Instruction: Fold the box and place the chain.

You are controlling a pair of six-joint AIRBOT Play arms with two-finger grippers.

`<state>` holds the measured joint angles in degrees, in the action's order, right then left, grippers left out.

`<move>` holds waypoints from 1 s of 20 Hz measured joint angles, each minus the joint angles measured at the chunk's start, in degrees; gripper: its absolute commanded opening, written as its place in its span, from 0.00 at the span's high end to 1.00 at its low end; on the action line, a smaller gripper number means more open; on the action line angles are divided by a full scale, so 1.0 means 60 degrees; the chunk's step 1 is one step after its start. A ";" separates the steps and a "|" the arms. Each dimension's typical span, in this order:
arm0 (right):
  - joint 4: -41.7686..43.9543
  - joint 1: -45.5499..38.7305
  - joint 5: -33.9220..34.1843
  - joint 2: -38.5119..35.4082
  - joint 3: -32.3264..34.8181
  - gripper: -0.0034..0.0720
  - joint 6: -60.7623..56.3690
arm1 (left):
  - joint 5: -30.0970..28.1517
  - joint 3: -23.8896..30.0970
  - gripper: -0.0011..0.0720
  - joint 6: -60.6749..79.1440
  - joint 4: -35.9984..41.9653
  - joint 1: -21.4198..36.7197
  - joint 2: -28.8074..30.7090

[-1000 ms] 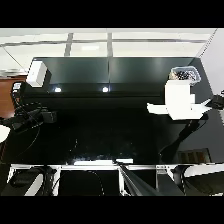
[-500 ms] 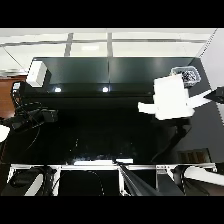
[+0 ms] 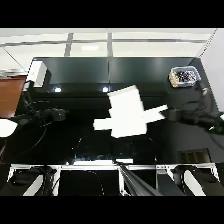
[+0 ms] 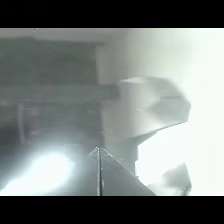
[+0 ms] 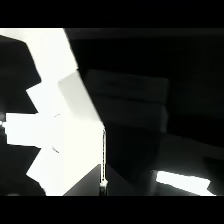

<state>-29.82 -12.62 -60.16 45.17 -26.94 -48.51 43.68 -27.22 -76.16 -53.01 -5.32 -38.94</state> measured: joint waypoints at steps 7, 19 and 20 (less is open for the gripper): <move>0.0867 0.2863 0.2918 -0.0459 0.1552 0.93 -0.0568 | 0.0306 -0.1337 0.02 0.1759 0.2390 -0.0787 -0.3439; 0.0976 0.3366 0.3402 -0.0506 0.1749 0.93 -0.0703 | 0.4091 -0.5016 0.24 0.4554 0.4466 -0.1523 -0.8907; 0.0976 0.3366 0.3340 -0.0510 0.1749 0.93 -0.0703 | 0.4357 -0.5264 0.29 0.4717 0.4404 -0.1577 -0.9180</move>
<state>-23.97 7.57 -40.12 42.11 -16.45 -52.73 69.82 -58.81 -47.86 -26.59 -14.79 -94.02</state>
